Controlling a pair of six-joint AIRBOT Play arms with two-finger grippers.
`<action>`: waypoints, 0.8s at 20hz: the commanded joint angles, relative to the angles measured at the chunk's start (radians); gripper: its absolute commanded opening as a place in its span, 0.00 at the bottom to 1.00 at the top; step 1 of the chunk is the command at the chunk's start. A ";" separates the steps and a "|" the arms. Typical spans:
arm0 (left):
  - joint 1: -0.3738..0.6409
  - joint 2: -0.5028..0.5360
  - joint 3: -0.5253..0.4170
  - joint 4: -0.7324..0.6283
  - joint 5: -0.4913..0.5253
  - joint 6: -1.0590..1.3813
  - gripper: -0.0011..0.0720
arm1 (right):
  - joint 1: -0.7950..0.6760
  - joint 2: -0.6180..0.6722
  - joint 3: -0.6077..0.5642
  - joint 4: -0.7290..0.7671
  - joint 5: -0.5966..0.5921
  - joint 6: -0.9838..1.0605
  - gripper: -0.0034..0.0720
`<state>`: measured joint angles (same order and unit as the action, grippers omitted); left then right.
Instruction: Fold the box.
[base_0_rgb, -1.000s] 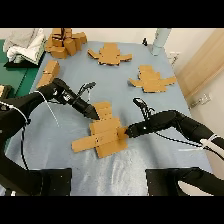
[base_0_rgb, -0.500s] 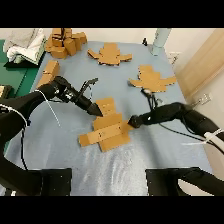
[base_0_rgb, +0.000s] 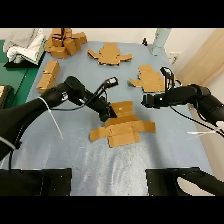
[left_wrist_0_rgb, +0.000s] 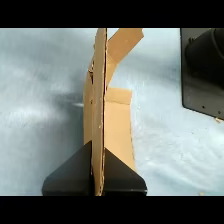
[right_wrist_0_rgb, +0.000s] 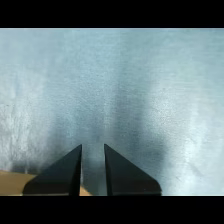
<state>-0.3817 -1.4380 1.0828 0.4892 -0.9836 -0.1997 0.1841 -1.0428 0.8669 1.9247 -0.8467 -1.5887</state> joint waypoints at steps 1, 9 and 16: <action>-0.075 0.050 -0.085 -0.020 0.139 0.164 0.02 | -0.006 -0.005 0.011 -0.007 0.002 0.021 0.33; -0.078 -0.021 -0.094 0.001 0.180 0.163 0.03 | -0.003 -0.026 0.011 -0.006 0.001 0.021 0.33; -0.036 -0.021 -0.010 0.128 0.087 0.085 0.03 | -0.003 -0.026 0.011 -0.006 0.001 0.018 0.33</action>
<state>-0.4381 -1.4582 1.0351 0.5838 -0.8448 -0.0822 0.1799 -1.0679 0.8768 1.9182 -0.8459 -1.5692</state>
